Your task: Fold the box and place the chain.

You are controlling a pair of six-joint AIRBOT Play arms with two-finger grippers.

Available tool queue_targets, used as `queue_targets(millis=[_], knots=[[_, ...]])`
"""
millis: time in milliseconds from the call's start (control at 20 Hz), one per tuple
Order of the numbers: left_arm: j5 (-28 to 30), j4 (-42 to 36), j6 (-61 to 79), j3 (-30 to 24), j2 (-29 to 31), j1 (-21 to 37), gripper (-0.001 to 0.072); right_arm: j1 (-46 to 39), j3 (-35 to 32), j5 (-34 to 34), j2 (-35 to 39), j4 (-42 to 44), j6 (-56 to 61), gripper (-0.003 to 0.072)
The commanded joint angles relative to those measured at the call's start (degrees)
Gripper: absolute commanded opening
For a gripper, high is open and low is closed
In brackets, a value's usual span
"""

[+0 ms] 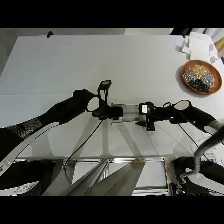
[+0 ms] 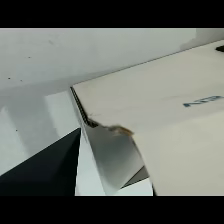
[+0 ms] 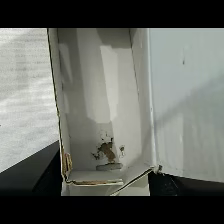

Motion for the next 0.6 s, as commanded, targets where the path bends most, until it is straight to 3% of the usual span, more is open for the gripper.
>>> queue_targets(millis=[0, 550], knots=[[-0.2, 1.6, -2.5, 0.0, -0.1, -0.1, 0.0453, 0.0, 0.0, 0.0, 0.0, 0.0, 0.0, 0.0401], [-4.2, 1.7, -5.0, 3.8, -4.3, -0.2, 0.0452, 0.0, 0.0, 0.0, 0.0, 0.0, 0.0, 0.0401]])
